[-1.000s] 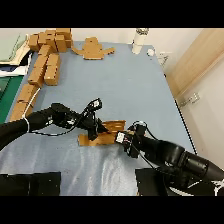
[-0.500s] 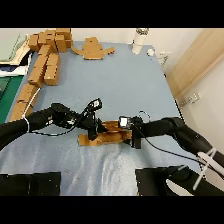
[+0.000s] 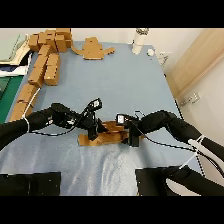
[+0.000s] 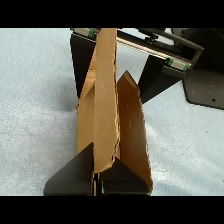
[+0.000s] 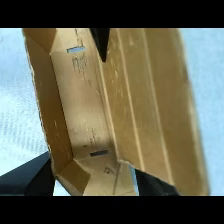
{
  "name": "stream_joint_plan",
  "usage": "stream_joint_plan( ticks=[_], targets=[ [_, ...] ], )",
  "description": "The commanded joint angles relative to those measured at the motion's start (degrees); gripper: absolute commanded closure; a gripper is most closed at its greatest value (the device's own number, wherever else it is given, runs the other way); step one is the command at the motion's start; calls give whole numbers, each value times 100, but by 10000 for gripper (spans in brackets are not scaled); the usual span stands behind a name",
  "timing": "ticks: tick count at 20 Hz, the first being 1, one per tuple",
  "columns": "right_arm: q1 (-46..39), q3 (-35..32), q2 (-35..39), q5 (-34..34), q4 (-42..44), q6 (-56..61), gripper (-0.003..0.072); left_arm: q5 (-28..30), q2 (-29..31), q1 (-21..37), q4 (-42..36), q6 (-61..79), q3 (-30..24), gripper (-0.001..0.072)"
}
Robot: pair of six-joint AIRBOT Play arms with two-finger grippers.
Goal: Fold the box.
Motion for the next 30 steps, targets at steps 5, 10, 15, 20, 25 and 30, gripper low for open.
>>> stream_joint_plan(
  ticks=[5,10,15,20,25,30],
  targets=[
    [39,13,-42,-304,31,-22,-26,0,4,2,2,2,4,699],
    [37,13,-68,-262,-2,-24,-24,0,4,2,2,4,4,699],
    [37,13,-225,-72,-20,-48,-6,0,4,2,2,2,4,699],
    [39,13,-446,17,-61,-48,76,0,4,2,2,2,4,699],
    [39,7,-446,17,-90,-48,180,0,4,2,2,2,4,699],
    [39,-15,-442,33,-111,-46,179,0,4,2,2,2,4,699]
  ],
)
